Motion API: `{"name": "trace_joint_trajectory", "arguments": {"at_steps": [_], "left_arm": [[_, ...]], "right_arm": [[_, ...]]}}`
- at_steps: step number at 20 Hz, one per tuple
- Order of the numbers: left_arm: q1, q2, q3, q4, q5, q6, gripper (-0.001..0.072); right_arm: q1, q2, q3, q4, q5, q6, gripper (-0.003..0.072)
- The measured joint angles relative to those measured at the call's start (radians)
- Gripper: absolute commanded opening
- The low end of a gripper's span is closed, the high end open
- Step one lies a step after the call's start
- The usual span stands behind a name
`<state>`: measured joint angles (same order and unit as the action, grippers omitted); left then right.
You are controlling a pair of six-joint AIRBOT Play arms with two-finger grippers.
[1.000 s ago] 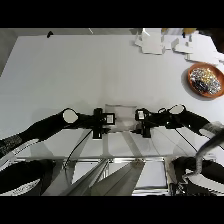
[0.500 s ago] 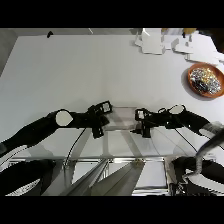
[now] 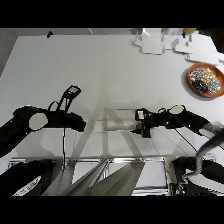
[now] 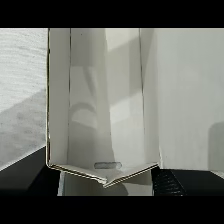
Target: Fold the box and place the chain.
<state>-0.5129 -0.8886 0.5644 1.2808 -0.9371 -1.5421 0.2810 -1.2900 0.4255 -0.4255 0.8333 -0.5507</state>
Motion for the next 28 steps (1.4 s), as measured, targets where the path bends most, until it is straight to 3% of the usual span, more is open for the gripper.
{"name": "trace_joint_trajectory", "arguments": {"at_steps": [5, 9, 12, 20, 22, 28], "left_arm": [[0.036, -0.133, 0.0, -0.078, 0.034, -0.134, 0.0008], [0.025, -0.27, 0.0, -0.233, 0.077, -0.068, 0.0007], [0.006, -0.312, 0.001, -0.33, 0.092, 0.008, 0.0006], [-0.006, -0.252, 0.03, -0.445, 0.103, 0.077, 0.0014], [-0.017, -0.241, 0.032, -0.451, 0.098, 0.08, 0.0084], [-0.053, -0.231, 0.046, -0.462, 0.096, 0.084, 0.0092]], "right_arm": [[0.0, 0.0, 0.0, 0.0, 0.0, 0.0, 0.0299], [0.0, 0.0, 0.0, 0.0, 0.0, 0.0, 0.0299], [0.0, 0.0, 0.0, 0.0, 0.001, 0.0, 0.0299], [0.0, 0.0, 0.0, 0.0, 0.001, 0.0, 0.0299], [0.0, 0.0, 0.0, 0.0, 0.001, 0.0, 0.0299], [0.0, 0.0, 0.0, 0.0, 0.005, 0.0, 0.0299]]}}
